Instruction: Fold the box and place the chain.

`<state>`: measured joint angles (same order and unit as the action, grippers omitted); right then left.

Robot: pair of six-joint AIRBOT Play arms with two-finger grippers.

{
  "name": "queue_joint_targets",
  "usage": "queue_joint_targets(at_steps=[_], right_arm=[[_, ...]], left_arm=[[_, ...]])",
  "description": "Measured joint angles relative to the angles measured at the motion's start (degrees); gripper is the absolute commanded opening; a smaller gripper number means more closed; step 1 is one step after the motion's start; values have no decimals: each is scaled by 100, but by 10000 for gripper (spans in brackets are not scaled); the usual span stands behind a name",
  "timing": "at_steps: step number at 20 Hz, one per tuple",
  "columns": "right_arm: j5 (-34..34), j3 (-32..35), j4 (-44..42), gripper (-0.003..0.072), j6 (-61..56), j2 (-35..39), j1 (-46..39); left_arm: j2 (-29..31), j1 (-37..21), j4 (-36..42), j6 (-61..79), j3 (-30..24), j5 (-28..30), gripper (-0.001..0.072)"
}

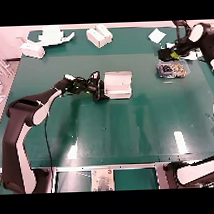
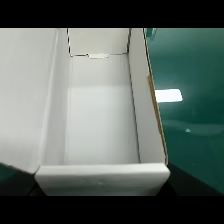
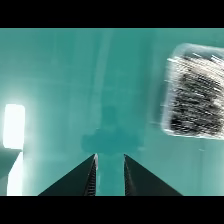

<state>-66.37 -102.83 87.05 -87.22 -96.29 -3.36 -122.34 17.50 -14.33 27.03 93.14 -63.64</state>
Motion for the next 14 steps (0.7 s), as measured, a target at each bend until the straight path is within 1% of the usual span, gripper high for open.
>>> queue_joint_targets(at_steps=[2, 3, 4, 6, 9, 10, 14], right_arm=[[127, 9, -109, 230, 26, -264, -315], [195, 11, -146, 255, 35, -407, -444], [299, 9, -177, 266, 42, -527, -542], [479, 11, -203, 266, 70, -761, -688], [713, 9, -223, 278, 173, -990, -791], [774, 11, -205, 303, 195, -1043, -811], [1099, 9, -146, 307, 291, -1172, -848]], left_arm=[[0, 0, 0, 0, 0, 0, 398], [0, 0, -2, 0, 0, 0, 398], [0, 0, 0, 0, 0, 0, 398], [0, 0, -2, 0, 0, -2, 398], [0, 0, 0, 0, 0, -2, 398], [0, 0, -2, 0, 0, -2, 398], [0, 0, 0, 0, 0, -2, 398]])
